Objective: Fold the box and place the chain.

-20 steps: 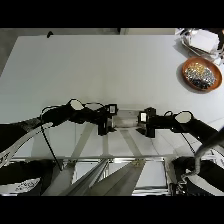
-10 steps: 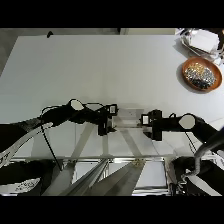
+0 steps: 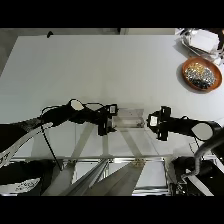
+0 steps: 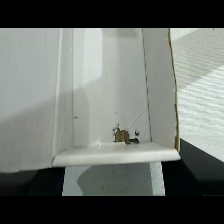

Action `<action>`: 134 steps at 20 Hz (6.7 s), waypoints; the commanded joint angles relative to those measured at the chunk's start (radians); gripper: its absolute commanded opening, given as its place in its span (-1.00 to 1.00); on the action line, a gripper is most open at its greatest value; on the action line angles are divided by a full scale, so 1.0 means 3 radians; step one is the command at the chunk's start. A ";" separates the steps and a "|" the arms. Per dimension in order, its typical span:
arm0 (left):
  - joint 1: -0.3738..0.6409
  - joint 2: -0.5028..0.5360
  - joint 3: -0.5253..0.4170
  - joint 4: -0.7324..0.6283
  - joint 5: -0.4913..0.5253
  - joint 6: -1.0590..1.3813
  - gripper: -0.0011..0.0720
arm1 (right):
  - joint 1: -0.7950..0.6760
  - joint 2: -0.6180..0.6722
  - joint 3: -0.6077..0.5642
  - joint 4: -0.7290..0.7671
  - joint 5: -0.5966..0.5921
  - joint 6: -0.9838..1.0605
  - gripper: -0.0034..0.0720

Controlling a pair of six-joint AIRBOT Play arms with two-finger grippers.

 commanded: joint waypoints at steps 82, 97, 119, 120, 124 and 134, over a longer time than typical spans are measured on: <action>0.0001 0.0004 0.0001 -0.0001 -0.0020 -0.0001 -0.23 | -0.0210 -0.0295 0.0010 0.0502 0.0338 -0.1027 -0.52; 0.0001 0.0004 0.0001 -0.0001 -0.0020 -0.0001 -0.23 | -0.1564 -0.0134 0.0011 -0.0277 0.0576 0.2603 -0.87; 0.0001 0.0004 0.0001 -0.0001 -0.0020 0.0000 -0.23 | -0.0828 -0.1278 0.0483 0.0755 0.0853 0.2546 -0.38; 0.0001 0.0004 0.0001 -0.0001 -0.0020 -0.0001 -0.23 | -0.0804 -0.1278 0.0546 0.0755 0.0900 0.2602 -0.38; 0.0001 0.0004 0.0001 -0.0001 -0.0020 0.0000 -0.23 | -0.0708 -0.1278 0.0603 0.0716 0.1011 0.2772 -0.20; 0.0001 0.0003 0.0001 -0.0001 -0.0020 -0.0001 -0.23 | -0.0546 -0.1278 0.0603 0.0393 0.1105 0.3117 0.50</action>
